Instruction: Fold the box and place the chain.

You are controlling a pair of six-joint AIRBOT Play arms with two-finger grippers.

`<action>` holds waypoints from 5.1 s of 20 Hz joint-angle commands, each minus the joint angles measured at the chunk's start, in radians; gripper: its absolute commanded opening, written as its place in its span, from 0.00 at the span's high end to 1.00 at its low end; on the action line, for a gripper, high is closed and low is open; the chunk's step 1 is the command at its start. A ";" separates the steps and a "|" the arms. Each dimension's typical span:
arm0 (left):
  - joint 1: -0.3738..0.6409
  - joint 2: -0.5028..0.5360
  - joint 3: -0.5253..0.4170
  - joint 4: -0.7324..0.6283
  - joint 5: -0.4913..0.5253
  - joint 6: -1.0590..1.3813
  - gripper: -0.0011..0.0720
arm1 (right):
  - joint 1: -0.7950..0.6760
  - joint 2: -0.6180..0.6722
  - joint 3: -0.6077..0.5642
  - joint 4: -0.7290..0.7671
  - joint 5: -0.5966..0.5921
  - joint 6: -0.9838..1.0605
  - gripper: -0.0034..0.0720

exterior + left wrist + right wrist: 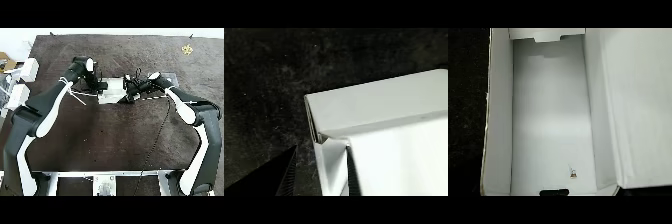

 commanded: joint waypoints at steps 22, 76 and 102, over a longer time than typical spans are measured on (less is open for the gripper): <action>-0.076 -0.093 0.060 0.192 -0.016 -0.264 0.77 | 0.001 -0.001 0.000 0.000 0.000 0.000 0.36; 0.493 0.116 -0.250 -1.028 -0.005 1.839 0.25 | 0.001 -0.001 0.000 0.000 0.000 0.000 0.36; 0.385 -0.033 -0.414 -0.995 0.071 2.314 0.01 | 0.001 -0.001 0.000 0.000 0.000 0.000 0.36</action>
